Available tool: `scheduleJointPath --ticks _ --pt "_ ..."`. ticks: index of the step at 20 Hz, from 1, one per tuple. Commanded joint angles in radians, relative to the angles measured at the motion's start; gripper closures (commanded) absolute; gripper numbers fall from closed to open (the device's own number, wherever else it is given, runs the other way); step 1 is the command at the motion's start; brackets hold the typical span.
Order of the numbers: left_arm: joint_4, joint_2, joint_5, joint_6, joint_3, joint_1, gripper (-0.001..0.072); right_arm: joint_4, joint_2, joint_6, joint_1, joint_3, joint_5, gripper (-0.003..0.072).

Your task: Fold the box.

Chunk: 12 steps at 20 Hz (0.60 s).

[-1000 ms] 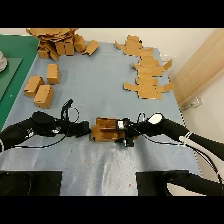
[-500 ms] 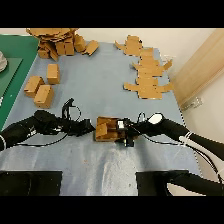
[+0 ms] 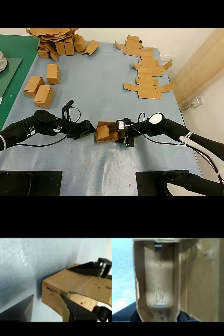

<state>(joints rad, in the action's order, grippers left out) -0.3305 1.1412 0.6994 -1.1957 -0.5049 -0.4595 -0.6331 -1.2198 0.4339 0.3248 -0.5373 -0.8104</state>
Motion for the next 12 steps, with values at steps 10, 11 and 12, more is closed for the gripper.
scheduleJointPath --ticks 10,11,12 --pt "-0.189 -0.037 0.007 -0.221 -0.031 0.06 0.0181 0.001 -0.001 -0.003 0.001 0.001 0.002 0.0205" --pt "-0.19 -0.059 0.02 -0.237 -0.038 0.06 0.0181 0.001 -0.001 -0.003 0.001 0.001 0.002 0.0205" --pt "-0.19 -0.085 0.029 -0.246 -0.04 0.06 0.0181 0.001 -0.001 -0.003 0.001 0.001 0.002 0.0206"
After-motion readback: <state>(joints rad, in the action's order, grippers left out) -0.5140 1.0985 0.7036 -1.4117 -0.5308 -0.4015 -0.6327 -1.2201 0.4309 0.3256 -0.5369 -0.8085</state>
